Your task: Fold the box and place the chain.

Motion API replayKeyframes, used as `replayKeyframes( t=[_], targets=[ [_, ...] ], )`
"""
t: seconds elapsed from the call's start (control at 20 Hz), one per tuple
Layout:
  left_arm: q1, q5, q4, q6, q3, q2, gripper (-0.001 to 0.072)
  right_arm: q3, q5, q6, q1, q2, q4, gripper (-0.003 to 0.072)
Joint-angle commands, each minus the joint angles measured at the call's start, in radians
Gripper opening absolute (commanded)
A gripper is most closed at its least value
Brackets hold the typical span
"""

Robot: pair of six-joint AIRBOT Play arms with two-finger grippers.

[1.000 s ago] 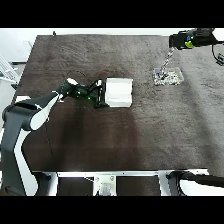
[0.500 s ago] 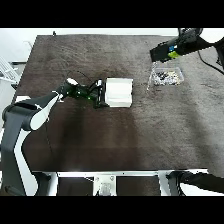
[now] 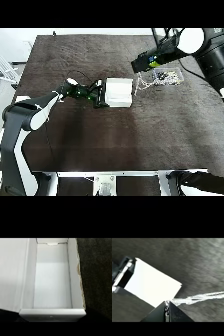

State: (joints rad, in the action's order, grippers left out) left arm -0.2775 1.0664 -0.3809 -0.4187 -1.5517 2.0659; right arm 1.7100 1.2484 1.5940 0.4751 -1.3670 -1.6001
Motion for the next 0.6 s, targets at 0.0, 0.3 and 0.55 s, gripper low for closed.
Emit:
replayKeyframes(
  t=[0.0, 0.3, 0.55],
  targets=[
    [0.000, 0.000, 0.000, 0.000, 0.000, -0.001, 0.0419, -0.068, -0.101, 0.002, 0.023, -0.007, 0.080, 0.0015],
    [0.000, 0.000, 0.000, 0.000, 0.000, -0.001, 0.0419, -0.286, -0.347, 0.003, 0.031, -0.011, 0.227, 0.0015],
    [0.000, 0.000, 0.000, 0.000, 0.000, -0.001, 0.0419, -0.472, -0.601, 0.002, 0.031, -0.044, 0.240, 0.0016]
  ],
)
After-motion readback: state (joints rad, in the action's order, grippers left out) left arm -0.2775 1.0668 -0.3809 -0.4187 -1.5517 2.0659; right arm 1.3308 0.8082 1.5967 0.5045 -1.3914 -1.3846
